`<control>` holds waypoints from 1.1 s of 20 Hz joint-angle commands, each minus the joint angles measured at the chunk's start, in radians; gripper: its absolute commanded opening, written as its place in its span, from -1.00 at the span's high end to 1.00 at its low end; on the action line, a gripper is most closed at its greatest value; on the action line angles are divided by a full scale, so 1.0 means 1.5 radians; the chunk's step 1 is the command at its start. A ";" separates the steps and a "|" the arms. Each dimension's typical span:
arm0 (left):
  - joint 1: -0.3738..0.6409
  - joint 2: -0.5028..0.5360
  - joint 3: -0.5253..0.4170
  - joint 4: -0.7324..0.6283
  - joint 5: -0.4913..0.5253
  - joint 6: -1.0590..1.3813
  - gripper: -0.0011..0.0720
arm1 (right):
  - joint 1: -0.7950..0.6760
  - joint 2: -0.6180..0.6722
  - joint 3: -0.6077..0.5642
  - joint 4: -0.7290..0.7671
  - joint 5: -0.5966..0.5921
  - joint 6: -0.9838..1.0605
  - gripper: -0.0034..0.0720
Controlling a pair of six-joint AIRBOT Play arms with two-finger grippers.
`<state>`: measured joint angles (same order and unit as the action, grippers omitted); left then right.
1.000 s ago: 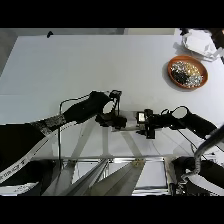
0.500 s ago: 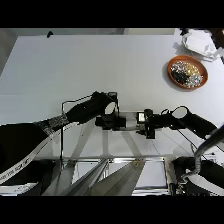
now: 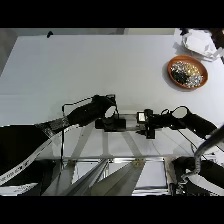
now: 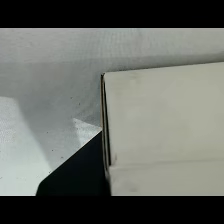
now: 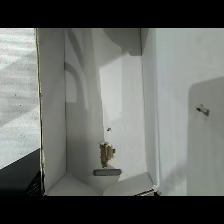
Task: Fold the box and place the chain.
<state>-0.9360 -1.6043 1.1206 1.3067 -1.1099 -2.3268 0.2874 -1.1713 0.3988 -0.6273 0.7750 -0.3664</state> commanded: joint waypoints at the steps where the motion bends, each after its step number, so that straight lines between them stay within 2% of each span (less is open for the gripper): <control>1: -0.001 0.000 -0.001 0.000 0.014 -0.003 0.97 | 0.000 0.000 0.000 -0.001 -0.001 -0.001 -0.15; 3: -0.001 0.000 -0.001 0.000 0.014 -0.002 0.95 | 0.000 0.000 0.000 -0.001 -0.001 -0.001 -0.15; 4: -0.001 0.000 -0.001 0.000 0.014 0.004 0.82 | 0.000 -0.001 0.000 -0.001 -0.001 -0.001 -0.15; 6: 0.001 0.003 -0.001 0.001 0.015 0.015 0.28 | 0.000 -0.001 0.000 -0.001 -0.001 -0.001 -0.15; 7: 0.002 0.007 -0.001 0.003 0.019 0.016 0.16 | 0.000 -0.001 0.000 -0.001 -0.001 -0.001 -0.15; 10: 0.010 0.018 -0.001 0.007 0.040 0.015 0.19 | 0.000 0.000 0.000 -0.001 -0.001 -0.001 -0.15; 11: 0.010 0.020 -0.001 0.007 0.042 0.015 0.28 | 0.000 -0.001 0.000 -0.001 -0.001 -0.001 -0.15; 12: 0.010 0.020 -0.001 0.008 0.042 0.015 0.43 | 0.000 -0.001 0.000 -0.001 -0.001 -0.001 -0.15; 13: 0.010 0.019 -0.001 0.010 0.042 0.015 0.73 | 0.000 -0.001 0.000 -0.001 -0.001 -0.001 -0.15; 15: 0.010 0.019 -0.001 0.012 0.042 0.015 0.97 | 0.000 -0.001 0.000 -0.001 -0.001 -0.001 -0.15; 21: 0.009 0.017 -0.001 0.012 0.040 0.016 0.94 | 0.000 0.000 0.000 -0.001 -0.001 -0.001 -0.15; 22: 0.009 0.018 -0.001 0.009 0.040 0.027 0.75 | 0.000 -0.001 0.000 -0.001 -0.001 -0.001 -0.15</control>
